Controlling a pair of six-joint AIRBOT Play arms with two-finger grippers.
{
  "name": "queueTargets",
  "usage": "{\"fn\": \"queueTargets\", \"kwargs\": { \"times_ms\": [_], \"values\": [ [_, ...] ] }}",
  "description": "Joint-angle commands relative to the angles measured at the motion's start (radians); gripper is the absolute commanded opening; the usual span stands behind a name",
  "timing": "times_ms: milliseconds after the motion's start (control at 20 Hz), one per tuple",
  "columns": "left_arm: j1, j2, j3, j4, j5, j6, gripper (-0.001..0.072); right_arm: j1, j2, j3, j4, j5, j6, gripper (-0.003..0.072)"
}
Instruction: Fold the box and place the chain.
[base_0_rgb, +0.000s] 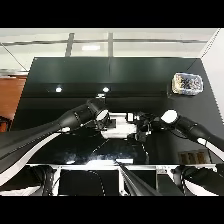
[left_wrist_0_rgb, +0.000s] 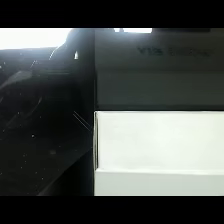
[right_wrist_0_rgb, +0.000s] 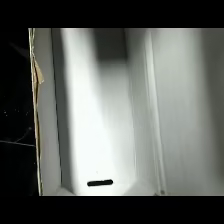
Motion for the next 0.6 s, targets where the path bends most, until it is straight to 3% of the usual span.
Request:
{"fn": "queueTargets", "kwargs": {
  "times_ms": [0,200,250,350,400,450,500,550],
  "values": [
    [0.001,0.001,0.001,0.012,-0.005,0.002,0.0025,0.000,0.082,0.002,-0.154,0.052,0.071,0.0720],
    [0.001,0.001,0.001,0.014,-0.002,0.002,0.0026,0.000,0.111,0.001,-0.240,0.070,0.074,0.0720],
    [0.001,0.001,0.001,0.014,-0.003,0.002,0.0026,0.000,0.111,0.001,-0.237,0.061,0.074,0.0667],
    [0.001,0.001,0.001,0.014,-0.003,0.007,0.0027,0.000,0.109,0.001,-0.229,0.043,0.074,0.0541],
    [0.001,0.001,0.001,0.014,-0.003,0.010,0.0027,0.000,0.107,0.001,-0.222,0.039,0.074,0.0432],
    [0.001,0.001,0.001,0.014,0.001,0.010,0.0027,0.000,0.105,0.000,-0.198,0.040,0.074,0.0408],
    [0.001,0.001,0.001,0.011,0.000,0.010,0.0027,0.001,0.105,0.000,-0.178,0.043,0.075,0.0209],
    [0.001,0.001,0.001,0.011,0.001,0.010,0.0027,0.001,0.105,-0.001,-0.158,0.047,0.075,0.0127]
  ]
}}
